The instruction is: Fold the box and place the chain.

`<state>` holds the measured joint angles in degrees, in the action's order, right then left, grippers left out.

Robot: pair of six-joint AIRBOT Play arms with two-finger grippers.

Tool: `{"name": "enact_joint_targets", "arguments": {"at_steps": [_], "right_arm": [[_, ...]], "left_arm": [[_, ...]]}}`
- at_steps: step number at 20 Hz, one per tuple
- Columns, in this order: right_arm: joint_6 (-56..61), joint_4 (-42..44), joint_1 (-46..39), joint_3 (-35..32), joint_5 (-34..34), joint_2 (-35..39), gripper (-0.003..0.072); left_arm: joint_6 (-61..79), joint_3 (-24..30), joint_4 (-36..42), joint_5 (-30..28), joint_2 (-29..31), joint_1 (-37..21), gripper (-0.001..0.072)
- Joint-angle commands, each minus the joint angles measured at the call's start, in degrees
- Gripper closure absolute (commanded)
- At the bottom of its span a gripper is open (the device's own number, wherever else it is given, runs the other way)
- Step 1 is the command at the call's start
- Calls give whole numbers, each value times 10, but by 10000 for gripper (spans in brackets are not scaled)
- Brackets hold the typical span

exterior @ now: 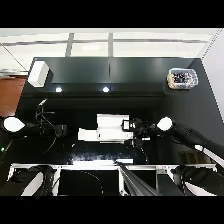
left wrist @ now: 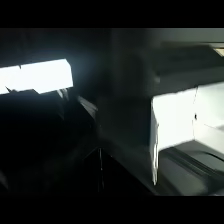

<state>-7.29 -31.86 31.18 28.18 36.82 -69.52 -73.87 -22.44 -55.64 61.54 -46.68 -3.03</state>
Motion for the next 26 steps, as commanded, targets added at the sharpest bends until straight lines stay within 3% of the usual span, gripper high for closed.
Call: {"name": "enact_joint_targets", "arguments": {"at_steps": [1, 5, 8, 12, 17, 19, 23, 26], "right_arm": [[1, 1, 0, 0, -1, 0, 112], [1, 1, 0, 0, -1, 0, 112], [1, 1, 0, 0, -1, 0, 112], [0, 1, 0, 0, -1, 0, 112], [0, 1, 0, 0, -1, 0, 112], [0, 1, 0, 0, -1, 0, 112], [1, 1, 0, 0, -1, 0, 112], [1, 1, 0, 0, -1, 0, 112]], "left_arm": [[-43, 15, 86, 39, -42, -28, 680], [59, 16, 193, 33, -149, -26, 682], [66, 16, 183, 19, -201, 0, 682], [126, 16, 240, 5, -213, 46, 682], [131, 16, 246, 0, -213, 68, 660], [140, 12, 248, 5, -213, 68, 582], [148, -25, 247, 25, -196, 67, 48], [139, -49, 246, 24, -177, 86, 11]]}}
